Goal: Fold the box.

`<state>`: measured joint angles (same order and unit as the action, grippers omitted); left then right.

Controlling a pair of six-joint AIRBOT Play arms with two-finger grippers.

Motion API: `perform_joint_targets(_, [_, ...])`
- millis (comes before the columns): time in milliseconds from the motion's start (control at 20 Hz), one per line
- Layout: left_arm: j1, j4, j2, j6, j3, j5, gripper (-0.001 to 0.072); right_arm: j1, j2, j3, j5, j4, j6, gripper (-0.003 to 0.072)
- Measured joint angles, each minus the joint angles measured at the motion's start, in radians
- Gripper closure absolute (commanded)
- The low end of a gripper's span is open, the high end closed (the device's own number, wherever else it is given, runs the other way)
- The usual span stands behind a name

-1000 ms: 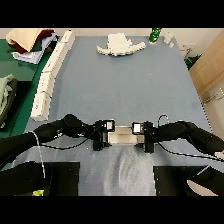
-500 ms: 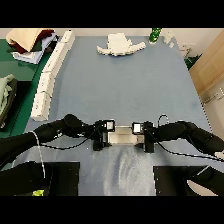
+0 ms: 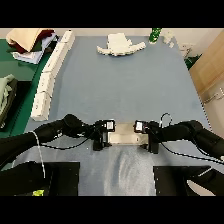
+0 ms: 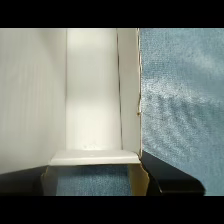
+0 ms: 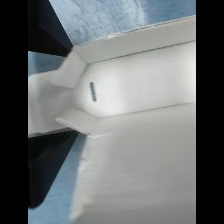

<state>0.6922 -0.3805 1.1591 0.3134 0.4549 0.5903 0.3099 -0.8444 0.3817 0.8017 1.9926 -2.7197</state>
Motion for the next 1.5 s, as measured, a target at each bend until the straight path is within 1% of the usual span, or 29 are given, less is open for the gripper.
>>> perform_joint_targets(100, [0.0, 0.0, 0.0, 0.0, 0.0, 0.0, 0.0184, 0.0, 0.04, 0.028, 0.093, -0.077, 0.144, -0.0033])
perform_joint_targets(250, [0.0, 0.0, 0.0, 0.0, 0.0, 0.001, 0.0185, 0.0, 0.108, 0.094, 0.28, -0.152, 0.412, -0.002])
perform_joint_targets(300, [0.0, 0.0, 0.0, 0.0, 0.0, 0.001, 0.0184, 0.0, 0.13, 0.119, 0.338, -0.153, 0.517, 0.0088])
perform_joint_targets(350, [0.0, 0.0, 0.0, 0.0, 0.0, 0.001, 0.0184, 0.0, 0.15, 0.139, 0.377, -0.132, 0.62, 0.0272])
perform_joint_targets(400, [0.0, 0.0, 0.0, 0.0, 0.0, 0.001, 0.0184, 0.0, 0.163, 0.152, 0.39, -0.079, 0.705, 0.0326])
perform_joint_targets(450, [0.0, 0.0, 0.0, 0.0, 0.0, 0.001, 0.0184, 0.003, 0.17, 0.159, 0.383, -0.002, 0.768, 0.0326])
perform_joint_targets(500, [0.0, 0.0, 0.0, 0.0, 0.0, 0.001, 0.0184, 0.011, 0.171, 0.162, 0.347, 0.084, 0.815, 0.033])
perform_joint_targets(550, [0.0, 0.0, 0.0, 0.0, 0.0, 0.001, 0.0184, 0.024, 0.164, 0.165, 0.293, 0.151, 0.847, 0.0365])
perform_joint_targets(600, [0.0, 0.0, 0.0, 0.0, 0.0, 0.001, 0.0184, 0.042, 0.148, 0.167, 0.227, 0.205, 0.875, 0.0442])
perform_joint_targets(650, [0.0, 0.0, 0.0, 0.0, 0.0, 0.001, 0.0184, 0.058, 0.124, 0.169, 0.158, 0.245, 0.895, 0.0483])
perform_joint_targets(750, [0.0, 0.0, 0.0, 0.0, 0.0, 0.001, 0.0184, 0.075, 0.059, 0.181, 0.027, 0.298, 0.923, 0.0591])
perform_joint_targets(800, [0.0, 0.0, 0.0, 0.0, 0.0, 0.001, 0.0184, 0.079, 0.023, 0.191, -0.03, 0.313, 0.932, 0.0604])
perform_joint_targets(900, [0.0, 0.0, 0.0, 0.0, 0.0, 0.002, 0.0184, 0.085, -0.055, 0.216, -0.121, 0.323, 0.94, 0.0604])
perform_joint_targets(1050, [0.0, 0.0, 0.0, 0.0, 0.0, 0.002, 0.0184, 0.088, -0.173, 0.247, -0.196, 0.314, 0.949, 0.0604])
perform_joint_targets(1250, [0.0, 0.0, 0.0, -0.002, 0.0, 0.003, 0.0184, 0.09, -0.302, 0.263, -0.226, 0.305, 0.953, 0.0605])
perform_joint_targets(1500, [0.0, 0.0, 0.0, -0.003, 0.0, 0.002, 0.0184, 0.092, -0.367, 0.268, -0.235, 0.303, 0.94, 0.0605])
